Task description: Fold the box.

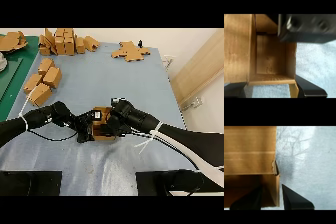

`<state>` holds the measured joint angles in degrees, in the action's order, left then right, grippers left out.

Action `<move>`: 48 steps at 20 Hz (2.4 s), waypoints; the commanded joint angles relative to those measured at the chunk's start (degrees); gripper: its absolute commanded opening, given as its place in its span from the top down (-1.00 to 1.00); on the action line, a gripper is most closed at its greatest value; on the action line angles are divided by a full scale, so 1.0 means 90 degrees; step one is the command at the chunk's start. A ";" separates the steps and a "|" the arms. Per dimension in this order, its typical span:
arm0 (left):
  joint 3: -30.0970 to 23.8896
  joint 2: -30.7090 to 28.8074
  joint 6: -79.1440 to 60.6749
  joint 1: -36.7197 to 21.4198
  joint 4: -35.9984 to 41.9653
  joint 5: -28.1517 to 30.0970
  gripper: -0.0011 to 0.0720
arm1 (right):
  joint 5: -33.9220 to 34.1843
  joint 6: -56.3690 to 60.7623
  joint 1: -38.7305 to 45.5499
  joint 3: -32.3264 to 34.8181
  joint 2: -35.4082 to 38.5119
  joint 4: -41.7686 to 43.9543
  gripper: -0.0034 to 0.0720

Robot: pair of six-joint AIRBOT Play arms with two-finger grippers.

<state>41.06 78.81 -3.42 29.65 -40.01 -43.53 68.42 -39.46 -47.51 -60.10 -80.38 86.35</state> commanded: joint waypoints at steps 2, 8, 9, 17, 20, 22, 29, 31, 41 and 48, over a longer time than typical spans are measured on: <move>0.0002 -0.0005 0.0000 0.0002 0.0000 0.0000 -0.13 | -0.0002 0.0114 -0.0024 -0.0017 -0.0160 -0.0024 -0.13; 0.0002 -0.0005 0.0000 0.0002 0.0000 0.0000 -0.13 | 0.0083 0.0109 0.0112 -0.0330 -0.0163 -0.0478 0.42; 0.0002 -0.0005 0.0000 0.0002 0.0000 0.0000 -0.13 | 0.0075 0.0109 0.0112 -0.0330 -0.0163 -0.0471 0.51; 0.0002 -0.0005 -0.0002 0.0002 0.0000 0.0000 -0.13 | 0.0097 -0.0342 0.0107 -0.0333 -0.0423 -0.0121 0.61; 0.0002 -0.0005 0.0000 0.0002 0.0000 -0.0002 -0.13 | 0.0124 -0.0338 0.0114 -0.0347 -0.0308 -0.0189 -0.26; 0.0002 -0.0005 0.0000 0.0002 -0.0002 -0.0002 -0.13 | 0.0170 -0.0340 0.0126 -0.0418 -0.0306 -0.0257 -0.26; 0.0002 -0.0005 0.0000 0.0002 0.0000 0.0000 -0.13 | 0.0243 -0.0338 0.0126 -0.0432 -0.0308 -0.0345 -0.25; 0.0002 -0.0005 0.0000 0.0002 0.0000 -0.0002 -0.13 | 0.0243 -0.0338 0.0126 -0.0430 -0.0321 -0.0389 -0.22; 0.0002 -0.0005 0.0000 0.0002 0.0000 0.0000 -0.13 | 0.0240 -0.0551 0.0119 -0.0430 -0.0517 -0.0136 0.90; 0.0002 -0.0005 0.0000 0.0002 0.0000 0.0000 -0.13 | 0.0335 -0.0687 0.0126 -0.0444 -0.0250 -0.0134 -0.39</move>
<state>41.06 78.81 -3.42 29.65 -40.01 -43.55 70.74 -45.43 -46.33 -63.99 -83.90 85.23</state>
